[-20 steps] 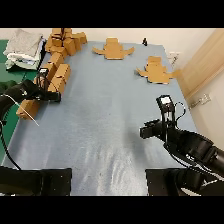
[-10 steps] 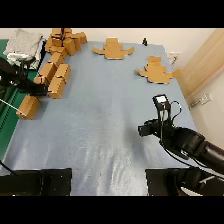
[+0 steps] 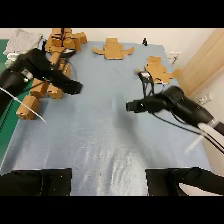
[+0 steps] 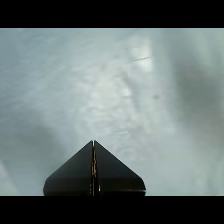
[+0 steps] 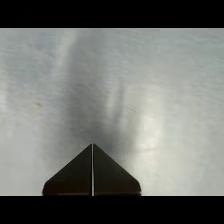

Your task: Fold the box.

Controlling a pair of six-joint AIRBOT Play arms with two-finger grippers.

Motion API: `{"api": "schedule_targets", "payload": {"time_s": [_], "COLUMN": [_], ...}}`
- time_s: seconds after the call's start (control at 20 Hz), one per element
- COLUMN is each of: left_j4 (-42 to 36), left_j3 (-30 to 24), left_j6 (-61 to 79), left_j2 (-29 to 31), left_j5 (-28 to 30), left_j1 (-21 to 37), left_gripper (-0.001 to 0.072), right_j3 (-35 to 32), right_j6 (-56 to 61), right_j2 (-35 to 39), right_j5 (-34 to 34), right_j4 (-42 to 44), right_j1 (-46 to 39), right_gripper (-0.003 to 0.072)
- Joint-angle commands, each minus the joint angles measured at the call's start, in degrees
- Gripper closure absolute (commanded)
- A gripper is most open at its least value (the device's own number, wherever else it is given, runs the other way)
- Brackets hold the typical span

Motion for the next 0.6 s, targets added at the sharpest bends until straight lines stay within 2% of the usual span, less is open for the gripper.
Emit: {"api": "schedule_targets", "payload": {"time_s": [0.0, 0.2, 0.55], "left_j4": [2.3, 3.6, 3.6], "left_j3": [-2.3, -5.6, -5.8], "left_j6": [-4.1, -7.4, -7.4], "left_j2": [-0.2, -0.7, -0.6], "left_j5": [4.1, 4.2, 3.4], "left_j1": [-11.4, -14.7, -14.7], "left_gripper": [0.0700, 0.0697, 0.0697], "right_j3": [9.3, 10.3, 10.3], "right_j6": [-6.3, -6.5, -6.5], "right_j2": [-10.1, -14.3, -14.3], "right_j5": [-2.5, -2.3, -2.5], "right_j4": [11.2, 16.9, 16.3], "right_j1": [-1.8, -1.9, -1.9], "right_gripper": [0.0681, 0.0681, 0.0681]}}
